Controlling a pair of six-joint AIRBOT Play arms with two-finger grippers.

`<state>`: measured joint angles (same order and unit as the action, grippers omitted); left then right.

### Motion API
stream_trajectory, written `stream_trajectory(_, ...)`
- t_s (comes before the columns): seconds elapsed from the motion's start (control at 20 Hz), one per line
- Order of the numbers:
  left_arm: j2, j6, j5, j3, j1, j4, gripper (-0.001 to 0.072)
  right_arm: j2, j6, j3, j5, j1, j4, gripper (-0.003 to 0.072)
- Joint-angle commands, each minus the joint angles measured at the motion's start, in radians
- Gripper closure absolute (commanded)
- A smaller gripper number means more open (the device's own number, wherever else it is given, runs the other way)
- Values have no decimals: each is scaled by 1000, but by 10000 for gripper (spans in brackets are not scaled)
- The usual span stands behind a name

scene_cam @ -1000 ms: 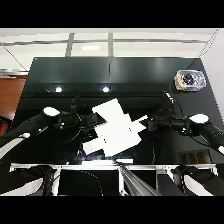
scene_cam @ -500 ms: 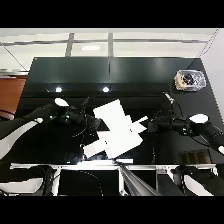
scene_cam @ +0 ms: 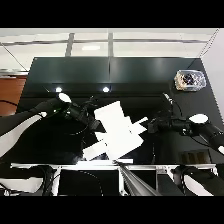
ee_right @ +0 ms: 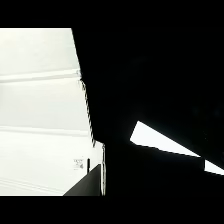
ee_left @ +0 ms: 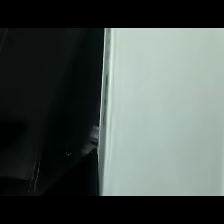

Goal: Fold the box and place the chain.

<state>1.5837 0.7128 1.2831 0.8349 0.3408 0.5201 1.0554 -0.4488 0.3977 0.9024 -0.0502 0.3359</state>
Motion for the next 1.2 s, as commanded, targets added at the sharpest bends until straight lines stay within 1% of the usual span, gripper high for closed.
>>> stream_trajectory(0.0, 3, -37, 27, 6, 0, 22, 681, -1, 0, 20, -10, 0, 30, 365)
stream_trajectory(0.05, -2, -40, 32, 6, 0, 24, 682, -1, -11, 37, -8, 0, 62, 46)
stream_trajectory(0.1, -8, -40, 37, 6, 0, 31, 682, -1, -23, 62, -1, 0, 113, 28)
stream_trajectory(0.25, -43, -25, 103, 10, 1, 82, 684, -1, -30, 196, 87, 31, 365, 33)
stream_trajectory(0.3, -65, -25, 103, 10, 5, 108, 684, -1, -30, 245, 117, 48, 428, 33)
stream_trajectory(0.35, -98, -25, 74, 10, 13, 142, 685, -1, -29, 297, 150, 69, 476, 33)
stream_trajectory(0.5, -228, -63, -84, 10, 52, 210, 685, -1, -23, 418, 158, 114, 557, 33)
stream_trajectory(0.6, -311, -201, -163, 10, 92, 177, 683, -1, -23, 462, 159, 122, 587, 34)
stream_trajectory(0.65, -337, -314, -166, 10, 112, 147, 682, -1, -5, 464, 154, 122, 587, 34)
stream_trajectory(0.7, -349, -393, -159, 10, 132, 157, 681, -1, 23, 463, 151, 121, 591, 35)
stream_trajectory(0.8, -350, -534, -169, 10, 170, 283, 682, -1, 39, 463, 148, 121, 605, 36)
stream_trajectory(0.85, -349, -533, -208, 2, 188, 352, 682, -1, 40, 463, 149, 121, 606, 36)
stream_trajectory(0.9, -349, -534, -262, -14, 201, 374, 683, -1, 51, 463, 154, 121, 601, 35)
stream_trajectory(1.05, -348, -612, -471, -78, 231, 373, 682, -1, 99, 460, 180, 121, 595, 36)
stream_trajectory(1.1, -348, -616, -526, -95, 233, 372, 682, -1, 106, 455, 195, 121, 595, 36)
stream_trajectory(1.15, -347, -618, -561, -109, 232, 364, 680, -1, 107, 444, 209, 121, 587, 36)
